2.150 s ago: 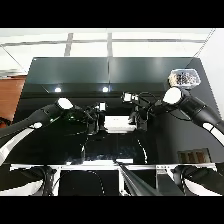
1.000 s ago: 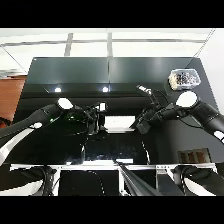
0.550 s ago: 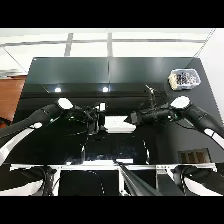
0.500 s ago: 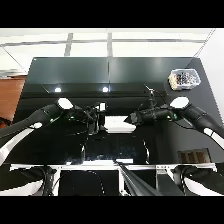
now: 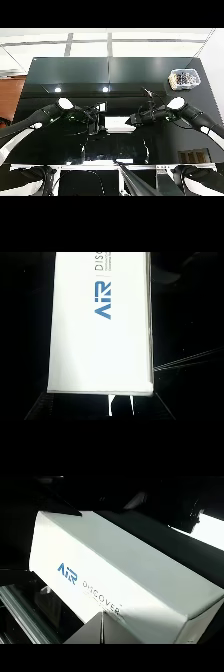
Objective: Fold the box and place the chain.
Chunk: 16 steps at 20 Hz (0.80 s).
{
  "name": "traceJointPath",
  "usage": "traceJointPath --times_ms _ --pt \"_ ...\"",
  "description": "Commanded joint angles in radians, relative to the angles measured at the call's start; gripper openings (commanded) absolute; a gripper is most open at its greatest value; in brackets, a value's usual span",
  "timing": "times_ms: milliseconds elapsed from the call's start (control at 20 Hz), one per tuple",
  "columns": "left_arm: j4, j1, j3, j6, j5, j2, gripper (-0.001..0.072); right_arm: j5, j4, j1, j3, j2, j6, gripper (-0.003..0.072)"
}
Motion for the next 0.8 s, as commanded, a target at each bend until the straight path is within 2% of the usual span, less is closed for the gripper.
traceJointPath --times_ms 0,150,350,450,600,650,700,750 --pt "0.000 0.000 0.001 0.000 0.000 0.000 0.0376 -0.002 -0.032 -0.001 0.000 -0.002 0.010 0.0012" --pt "0.000 0.000 0.001 0.000 0.000 0.000 0.0376 0.040 -0.029 -0.010 0.008 0.008 0.009 0.0013" --pt "0.000 0.000 0.001 0.000 0.000 0.000 0.0374 0.170 -0.032 -0.055 0.103 0.058 0.006 0.0012" --pt "0.000 0.000 0.001 -0.001 0.000 0.000 0.0373 0.244 -0.033 -0.108 0.154 0.104 0.006 0.0012" --pt "0.001 0.003 0.001 -0.021 0.001 0.003 0.0374 0.333 -0.067 -0.232 0.167 0.206 0.011 0.0013" --pt "0.001 0.004 0.001 -0.035 -0.002 0.007 0.0425 0.376 -0.117 -0.275 0.167 0.239 0.038 0.0013" --pt "0.010 0.004 0.001 -0.038 -0.003 0.015 0.0641 0.429 -0.170 -0.312 0.167 0.268 0.069 0.0012" --pt "0.036 0.004 0.001 -0.041 -0.002 0.031 0.0716 0.500 -0.226 -0.347 0.167 0.302 0.083 0.0012"
